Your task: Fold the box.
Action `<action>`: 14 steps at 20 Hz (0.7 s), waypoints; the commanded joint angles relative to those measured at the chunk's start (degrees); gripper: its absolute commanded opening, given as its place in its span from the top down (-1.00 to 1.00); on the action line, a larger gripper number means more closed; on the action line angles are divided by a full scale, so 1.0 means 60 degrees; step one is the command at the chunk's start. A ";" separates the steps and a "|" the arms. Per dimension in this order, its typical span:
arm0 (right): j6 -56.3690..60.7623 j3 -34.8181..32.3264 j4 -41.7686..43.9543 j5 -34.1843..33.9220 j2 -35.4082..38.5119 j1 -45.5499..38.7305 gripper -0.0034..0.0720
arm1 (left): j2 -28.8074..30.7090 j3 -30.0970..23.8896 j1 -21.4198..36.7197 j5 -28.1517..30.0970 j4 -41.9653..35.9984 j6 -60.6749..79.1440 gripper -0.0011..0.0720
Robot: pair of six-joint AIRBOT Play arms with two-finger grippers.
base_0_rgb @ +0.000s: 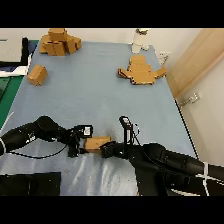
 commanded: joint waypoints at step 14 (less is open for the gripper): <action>0.1191 0.1803 -0.2998 -0.7563 0.1657 -0.1690 0.90 | 0.0004 0.0000 0.0004 0.0007 0.0000 0.0029 -0.15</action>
